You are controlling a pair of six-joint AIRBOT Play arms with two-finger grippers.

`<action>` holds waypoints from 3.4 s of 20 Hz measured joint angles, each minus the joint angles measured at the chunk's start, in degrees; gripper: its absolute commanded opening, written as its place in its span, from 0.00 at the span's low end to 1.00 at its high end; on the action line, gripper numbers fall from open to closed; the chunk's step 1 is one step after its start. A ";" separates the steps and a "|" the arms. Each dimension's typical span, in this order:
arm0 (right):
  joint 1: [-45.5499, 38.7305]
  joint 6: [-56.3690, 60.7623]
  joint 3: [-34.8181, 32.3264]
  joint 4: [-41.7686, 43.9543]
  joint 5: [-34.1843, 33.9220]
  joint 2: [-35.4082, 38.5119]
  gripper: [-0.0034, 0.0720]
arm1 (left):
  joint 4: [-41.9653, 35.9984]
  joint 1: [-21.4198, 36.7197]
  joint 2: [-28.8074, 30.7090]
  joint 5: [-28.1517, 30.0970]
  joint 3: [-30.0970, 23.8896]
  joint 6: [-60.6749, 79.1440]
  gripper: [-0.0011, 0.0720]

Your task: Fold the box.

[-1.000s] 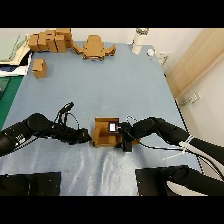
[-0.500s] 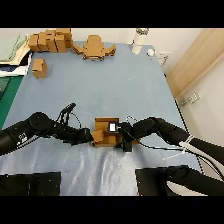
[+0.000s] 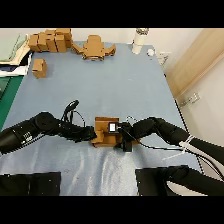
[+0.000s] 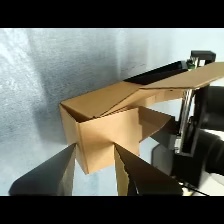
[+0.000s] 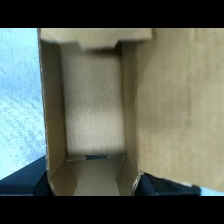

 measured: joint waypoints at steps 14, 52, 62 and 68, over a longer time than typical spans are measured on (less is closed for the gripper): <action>0.00 0.00 -0.02 0.00 -0.02 0.00 0.74 | 32.57 -14.78 -13.62 -12.72 19.12 -37.83 0.55; 0.02 -0.13 0.02 0.02 0.24 0.00 0.74 | 40.68 -18.80 -29.00 -30.60 34.53 -42.73 0.76; 0.02 0.00 0.02 0.02 0.11 0.00 0.74 | 28.22 -9.31 -28.92 -37.53 38.16 -38.93 0.75; 0.02 0.02 0.02 0.02 0.00 0.00 0.74 | 15.39 4.70 -28.92 -41.79 38.40 -26.03 0.29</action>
